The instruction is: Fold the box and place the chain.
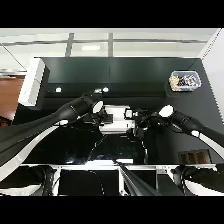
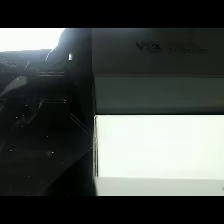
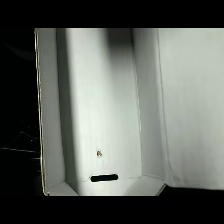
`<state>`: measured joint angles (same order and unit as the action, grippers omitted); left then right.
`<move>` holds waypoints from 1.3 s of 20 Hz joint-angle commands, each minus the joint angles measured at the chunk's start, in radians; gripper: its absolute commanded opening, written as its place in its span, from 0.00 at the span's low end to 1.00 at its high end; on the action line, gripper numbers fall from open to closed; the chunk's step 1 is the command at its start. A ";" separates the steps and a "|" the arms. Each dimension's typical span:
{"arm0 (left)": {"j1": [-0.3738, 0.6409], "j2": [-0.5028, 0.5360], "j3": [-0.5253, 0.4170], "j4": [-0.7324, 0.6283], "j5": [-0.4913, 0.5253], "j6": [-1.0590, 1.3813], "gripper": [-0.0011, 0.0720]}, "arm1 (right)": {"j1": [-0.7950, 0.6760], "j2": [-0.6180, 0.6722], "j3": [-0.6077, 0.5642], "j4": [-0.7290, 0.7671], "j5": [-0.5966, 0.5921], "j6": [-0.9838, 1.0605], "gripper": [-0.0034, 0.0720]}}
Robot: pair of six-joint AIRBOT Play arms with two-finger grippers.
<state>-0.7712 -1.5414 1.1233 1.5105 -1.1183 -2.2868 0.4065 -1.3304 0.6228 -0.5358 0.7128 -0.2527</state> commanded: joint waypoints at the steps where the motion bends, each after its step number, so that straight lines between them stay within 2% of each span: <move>1: -0.001 -0.002 0.002 -0.004 -0.002 0.001 0.06 | 0.001 0.000 0.000 0.000 -0.002 -0.002 0.22; 2: -0.001 -0.002 0.002 -0.004 -0.004 0.001 0.19 | 0.001 0.000 0.000 0.000 -0.002 -0.002 0.22; 3: -0.001 -0.002 0.002 -0.004 -0.010 0.000 0.45 | 0.001 0.000 0.000 0.000 -0.002 -0.002 0.22; 4: 0.002 -0.002 0.002 -0.004 -0.011 0.000 0.57 | 0.001 0.000 0.000 0.000 -0.002 -0.002 0.22; 7: 0.004 -0.002 0.004 -0.001 -0.016 0.000 0.57 | 0.001 0.000 0.000 0.000 -0.002 -0.002 0.22; 9: 0.004 -0.002 0.008 0.000 -0.016 0.000 0.55 | 0.001 0.000 0.000 0.000 -0.002 -0.002 0.22; 10: 0.005 -0.002 0.008 0.000 -0.016 0.000 0.46 | 0.001 0.000 0.000 0.000 -0.002 -0.002 0.22; 11: 0.006 -0.002 0.008 0.000 -0.016 0.001 0.23 | 0.001 0.000 0.000 0.000 -0.002 -0.002 0.22; 12: 0.005 -0.002 0.008 0.000 -0.014 0.001 0.05 | 0.001 0.000 0.000 0.000 -0.002 -0.002 0.22; 16: 0.005 -0.002 0.008 -0.001 -0.014 0.002 0.05 | 0.001 0.000 0.000 0.000 -0.002 -0.002 0.22; 17: 0.005 -0.002 0.008 -0.001 -0.016 0.002 0.06 | 0.001 0.000 0.000 0.002 -0.003 -0.001 0.25; 19: 0.005 -0.002 0.008 0.000 -0.016 0.002 0.06 | 0.000 0.001 0.000 0.001 -0.014 0.009 0.84; 20: 0.005 -0.002 0.008 0.000 -0.016 0.002 0.06 | -0.003 0.008 0.000 -0.016 -0.012 0.027 0.88; 24: 0.005 -0.002 0.008 0.000 -0.016 0.009 0.06 | -0.026 0.090 0.000 -0.165 0.048 0.110 0.86; 26: 0.005 -0.002 0.008 -0.001 -0.015 0.009 0.06 | -0.037 0.119 0.000 -0.184 0.094 0.113 0.86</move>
<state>-0.7662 -1.5436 1.1301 1.5101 -1.1332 -2.2803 0.3828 -1.2530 0.6228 -0.6537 0.7506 -0.1749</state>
